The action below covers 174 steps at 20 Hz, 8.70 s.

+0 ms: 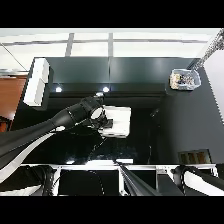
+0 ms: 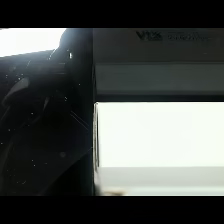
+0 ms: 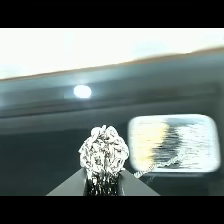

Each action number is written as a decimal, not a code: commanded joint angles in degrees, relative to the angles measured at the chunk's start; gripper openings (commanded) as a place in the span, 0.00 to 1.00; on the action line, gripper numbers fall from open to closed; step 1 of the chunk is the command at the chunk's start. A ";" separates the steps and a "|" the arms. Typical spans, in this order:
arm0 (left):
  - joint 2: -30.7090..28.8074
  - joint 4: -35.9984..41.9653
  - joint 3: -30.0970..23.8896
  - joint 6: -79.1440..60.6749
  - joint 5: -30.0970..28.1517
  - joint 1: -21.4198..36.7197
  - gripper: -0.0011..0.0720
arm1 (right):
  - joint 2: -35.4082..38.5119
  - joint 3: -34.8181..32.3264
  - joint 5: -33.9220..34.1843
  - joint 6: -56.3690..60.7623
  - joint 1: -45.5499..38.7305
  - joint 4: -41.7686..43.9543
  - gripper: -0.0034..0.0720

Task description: Fold the box and place the chain.

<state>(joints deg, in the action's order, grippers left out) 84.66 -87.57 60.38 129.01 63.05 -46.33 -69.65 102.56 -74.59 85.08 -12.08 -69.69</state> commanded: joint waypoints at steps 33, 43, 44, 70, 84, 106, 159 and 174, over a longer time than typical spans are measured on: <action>0.11 0.00 -0.02 -0.02 -3.02 0.04 0.05 | 10.38 -30.12 0.15 -13.38 29.11 33.94 0.07; 0.28 0.00 -0.02 0.00 -2.99 0.04 0.06 | 8.68 -54.82 17.73 -15.89 33.57 32.17 0.07; 0.28 0.00 -0.02 -0.02 -3.02 0.04 0.05 | 8.48 -55.93 20.02 -15.89 34.32 32.20 0.07; 0.74 0.02 -0.02 0.00 -2.82 0.02 0.05 | 17.68 -78.66 38.91 -59.98 37.46 18.16 0.98; 0.74 0.00 -0.02 0.00 -2.82 0.02 0.05 | 6.69 -78.64 45.81 -88.94 37.44 34.34 0.79; 0.74 0.00 -0.02 0.00 -2.82 0.02 0.05 | 10.88 -76.41 41.11 -61.99 34.93 24.65 0.07; -11.89 -11.47 6.21 -5.75 1.29 -0.28 0.74 | 17.53 -68.39 17.99 -34.32 9.70 24.57 0.46; -28.37 52.72 -32.11 -111.32 -11.06 29.31 0.81 | 17.53 -68.39 18.71 -34.27 9.70 23.82 0.46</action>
<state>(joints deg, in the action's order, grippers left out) 52.75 -55.55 30.89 65.65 47.90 -15.22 -52.12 34.17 -55.88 50.78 -2.35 -45.91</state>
